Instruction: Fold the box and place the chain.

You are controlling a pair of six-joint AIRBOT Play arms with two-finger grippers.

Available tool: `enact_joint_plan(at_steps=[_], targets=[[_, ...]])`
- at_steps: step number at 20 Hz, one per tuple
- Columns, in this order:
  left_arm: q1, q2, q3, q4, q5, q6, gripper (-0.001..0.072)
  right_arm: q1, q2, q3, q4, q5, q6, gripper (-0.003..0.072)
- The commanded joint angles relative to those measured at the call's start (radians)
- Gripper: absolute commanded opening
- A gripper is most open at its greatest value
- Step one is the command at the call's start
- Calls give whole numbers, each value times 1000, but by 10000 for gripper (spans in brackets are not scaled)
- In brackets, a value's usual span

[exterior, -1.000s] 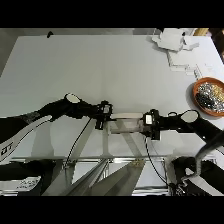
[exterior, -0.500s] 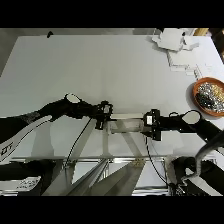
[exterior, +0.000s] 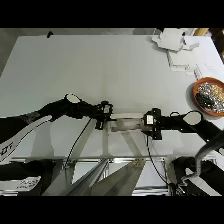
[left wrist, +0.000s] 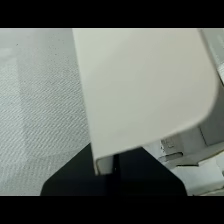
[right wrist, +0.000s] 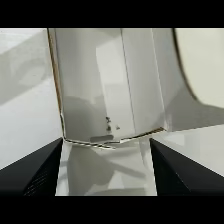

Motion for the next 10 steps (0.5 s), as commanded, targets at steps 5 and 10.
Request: enact_joint_plan(at_steps=[5,10], targets=[[0,0,0,0,0,0,11,-24,-38,0,94,0,-96,640],[0,0,0,0,0,0,11,-41,-100,0,127,52,-164,640]])
